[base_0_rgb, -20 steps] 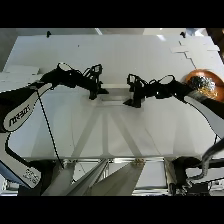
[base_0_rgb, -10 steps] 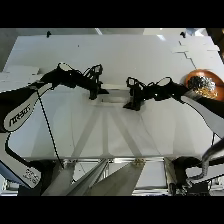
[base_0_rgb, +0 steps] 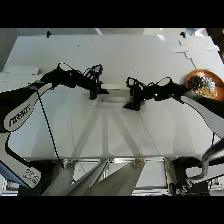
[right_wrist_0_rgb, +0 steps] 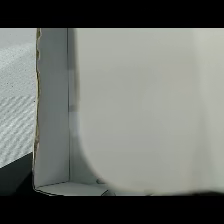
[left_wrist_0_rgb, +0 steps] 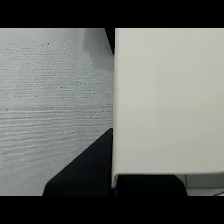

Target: Fold the box and place the chain.

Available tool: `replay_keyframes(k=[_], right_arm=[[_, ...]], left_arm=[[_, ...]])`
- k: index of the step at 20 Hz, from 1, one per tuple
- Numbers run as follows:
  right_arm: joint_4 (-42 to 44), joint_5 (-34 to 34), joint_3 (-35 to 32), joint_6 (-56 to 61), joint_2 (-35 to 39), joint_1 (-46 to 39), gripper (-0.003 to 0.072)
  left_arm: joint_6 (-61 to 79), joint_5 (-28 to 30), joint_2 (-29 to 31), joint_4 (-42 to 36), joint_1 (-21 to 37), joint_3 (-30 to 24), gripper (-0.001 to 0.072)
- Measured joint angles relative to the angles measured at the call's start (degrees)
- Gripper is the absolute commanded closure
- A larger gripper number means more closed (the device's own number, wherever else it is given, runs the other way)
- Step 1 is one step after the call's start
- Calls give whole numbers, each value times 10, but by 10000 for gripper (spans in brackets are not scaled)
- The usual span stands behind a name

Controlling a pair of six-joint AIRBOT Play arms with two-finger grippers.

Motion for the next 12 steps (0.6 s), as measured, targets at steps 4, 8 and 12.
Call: replay_keyframes(k=[4, 8, 12], right_arm=[[1, -2, 0, 1, 0, 0, 230], [1, -2, 0, 1, 0, 0, 227], [1, -2, 0, 0, 0, 0, 227]], left_arm=[[0, 0, 0, 0, 0, 0, 696], [0, 0, 0, 0, 0, 0, 696], [0, 0, 0, 0, 0, 0, 696]])
